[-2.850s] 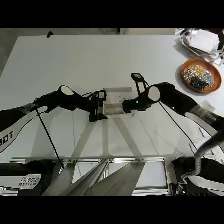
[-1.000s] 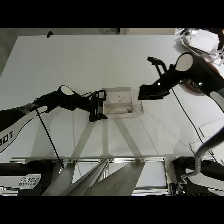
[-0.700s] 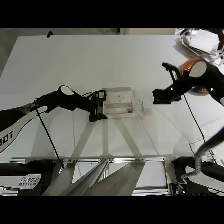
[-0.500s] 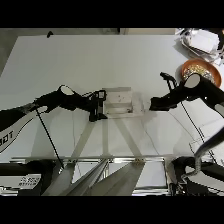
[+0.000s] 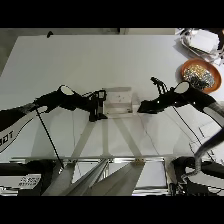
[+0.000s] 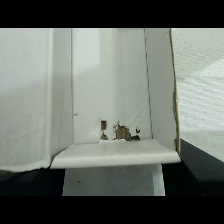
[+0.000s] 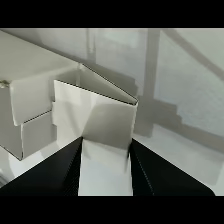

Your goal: Fold the box and place the chain.

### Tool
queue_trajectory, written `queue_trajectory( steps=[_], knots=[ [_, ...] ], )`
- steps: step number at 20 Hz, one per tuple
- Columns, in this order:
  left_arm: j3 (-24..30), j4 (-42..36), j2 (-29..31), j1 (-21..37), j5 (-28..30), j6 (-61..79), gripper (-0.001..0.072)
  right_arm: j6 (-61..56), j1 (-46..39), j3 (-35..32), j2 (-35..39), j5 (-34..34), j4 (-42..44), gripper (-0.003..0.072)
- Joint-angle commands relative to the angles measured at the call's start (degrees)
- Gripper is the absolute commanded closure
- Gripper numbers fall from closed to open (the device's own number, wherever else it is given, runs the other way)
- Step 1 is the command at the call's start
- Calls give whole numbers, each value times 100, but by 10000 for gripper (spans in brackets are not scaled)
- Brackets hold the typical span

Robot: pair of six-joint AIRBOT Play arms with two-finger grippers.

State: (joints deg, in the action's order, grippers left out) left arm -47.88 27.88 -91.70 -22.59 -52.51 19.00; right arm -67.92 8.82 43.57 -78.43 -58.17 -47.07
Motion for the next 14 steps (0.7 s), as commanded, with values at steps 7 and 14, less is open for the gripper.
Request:
queue_trajectory(
  steps=[7,14],
  knots=[
    [2,2,0,-2,0,2,528,74,-533,-13,142,-459,-372,381],
    [2,2,0,-2,0,2,528,90,-798,-20,122,-332,-774,573]
  ],
)
